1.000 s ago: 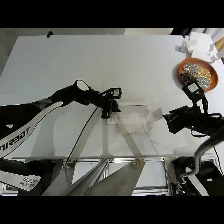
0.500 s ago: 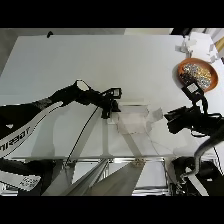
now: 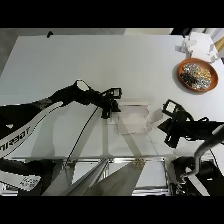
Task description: Fold the box and place the chain.
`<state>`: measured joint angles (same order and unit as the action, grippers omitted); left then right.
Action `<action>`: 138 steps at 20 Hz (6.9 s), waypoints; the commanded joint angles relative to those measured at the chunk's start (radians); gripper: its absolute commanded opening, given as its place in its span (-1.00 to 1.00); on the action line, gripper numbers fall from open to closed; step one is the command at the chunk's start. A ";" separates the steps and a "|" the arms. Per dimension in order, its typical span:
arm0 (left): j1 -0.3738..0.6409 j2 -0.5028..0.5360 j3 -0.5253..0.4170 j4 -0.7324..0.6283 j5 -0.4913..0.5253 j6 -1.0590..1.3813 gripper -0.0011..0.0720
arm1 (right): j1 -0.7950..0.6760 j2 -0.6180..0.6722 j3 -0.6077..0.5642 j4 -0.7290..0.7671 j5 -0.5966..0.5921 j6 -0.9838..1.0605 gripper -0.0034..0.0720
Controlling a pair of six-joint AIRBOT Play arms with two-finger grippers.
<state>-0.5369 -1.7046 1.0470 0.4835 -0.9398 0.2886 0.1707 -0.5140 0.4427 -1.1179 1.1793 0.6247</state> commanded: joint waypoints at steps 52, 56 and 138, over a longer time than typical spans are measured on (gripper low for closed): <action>-0.001 0.000 0.001 0.001 0.000 0.000 -0.94 | 0.030 -0.359 -0.024 0.191 -0.479 -0.618 0.90; -0.001 0.000 0.000 0.001 0.000 0.000 -0.94 | -0.019 -0.395 -0.024 0.290 -0.454 -0.757 0.90; -0.001 0.000 0.000 0.000 0.000 0.000 -0.94 | -0.085 -0.805 0.091 0.486 -0.278 -1.123 0.18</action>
<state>-0.5369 -1.7046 1.0470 0.4835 -0.9394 0.2886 0.0860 -1.3193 0.5335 -0.6331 0.9012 -0.4992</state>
